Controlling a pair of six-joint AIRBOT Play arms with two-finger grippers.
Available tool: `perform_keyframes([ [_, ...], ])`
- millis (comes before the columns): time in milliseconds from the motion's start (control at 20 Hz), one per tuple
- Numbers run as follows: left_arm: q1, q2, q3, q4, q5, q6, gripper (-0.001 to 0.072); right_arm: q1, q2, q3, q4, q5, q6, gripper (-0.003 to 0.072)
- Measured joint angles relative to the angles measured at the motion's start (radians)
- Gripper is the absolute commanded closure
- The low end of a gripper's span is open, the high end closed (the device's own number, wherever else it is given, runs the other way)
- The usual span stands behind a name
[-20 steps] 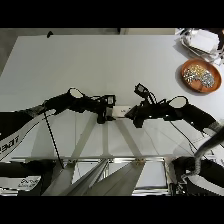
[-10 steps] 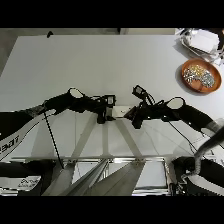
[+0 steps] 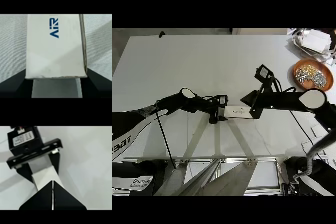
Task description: Fold the box and place the chain.
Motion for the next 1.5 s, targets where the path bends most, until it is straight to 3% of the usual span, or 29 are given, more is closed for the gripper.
perform_keyframes([
  [100,0.0,0.0,0.0,0.0,0.0,0.0,0.0438,0.0,0.029,0.02,-0.22,0.07,0.224,0.0677],
  [300,0.0,0.0,0.0,0.0,0.0,0.0,0.0438,0.0,0.045,0.035,-0.607,0.39,0.63,0.0676],
  [450,0.0,0.0,0.0,0.0,0.0,0.0,0.0438,0.0,0.049,0.039,-0.714,0.561,0.809,0.0676],
  [550,0.0,0.0,0.0,0.0,0.0,0.0,0.0438,0.0,0.05,0.04,-0.726,0.606,0.884,0.0675],
  [850,0.0,0.0,0.0,0.0,0.0,0.001,0.0464,0.0,0.05,0.04,-0.706,0.625,0.967,0.0675],
  [900,0.0,0.0,0.0,0.0,0.0,0.001,0.0646,0.0,0.05,0.04,-0.704,0.621,0.973,0.0674],
  [950,0.0,0.0,0.0,0.0,0.0,0.001,0.0706,0.0,0.05,0.04,-0.703,0.616,0.977,0.0674],
  [1200,0.024,0.081,-0.001,0.007,0.01,-0.045,0.0707,0.0,0.05,0.04,-0.698,0.591,0.984,0.0674],
  [1500,0.202,0.342,-0.001,0.075,0.016,-0.336,0.0707,0.0,0.05,0.04,-0.697,0.54,0.986,0.0675],
])
